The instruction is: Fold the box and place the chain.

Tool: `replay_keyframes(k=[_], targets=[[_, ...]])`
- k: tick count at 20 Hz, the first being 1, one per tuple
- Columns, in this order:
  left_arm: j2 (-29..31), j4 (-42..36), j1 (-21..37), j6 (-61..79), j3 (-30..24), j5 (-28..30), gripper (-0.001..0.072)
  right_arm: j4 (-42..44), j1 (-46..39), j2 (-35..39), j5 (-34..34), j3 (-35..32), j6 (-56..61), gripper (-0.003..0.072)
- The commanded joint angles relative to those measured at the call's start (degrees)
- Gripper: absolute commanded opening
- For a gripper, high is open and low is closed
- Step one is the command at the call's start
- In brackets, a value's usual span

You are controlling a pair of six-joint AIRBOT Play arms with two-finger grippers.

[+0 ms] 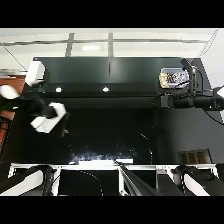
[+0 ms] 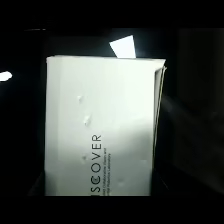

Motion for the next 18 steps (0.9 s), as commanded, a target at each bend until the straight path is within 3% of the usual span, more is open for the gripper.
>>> replay_keyframes(k=[1,4,11,17,18], targets=[[-0.46,-3.43,17.92,-2.89,1.03,11.89,0.0288,0.04,0.00,0.04,-0.07,0.04,0.48,0.0011],[-4.83,-6.27,17.70,7.67,7.72,15.74,0.0293,0.02,0.00,0.04,0.35,0.04,1.07,0.0012],[-22.03,-6.14,10.32,14.84,26.64,14.32,0.0293,0.04,0.02,0.04,0.55,0.04,2.58,0.0012],[-28.02,-2.19,7.56,14.58,31.01,14.12,0.0297,0.04,0.02,0.04,0.22,0.04,3.02,0.0012],[-28.35,-1.70,7.50,13.90,31.01,14.16,0.0439,0.04,0.02,0.02,-0.02,0.04,3.02,0.0012]])
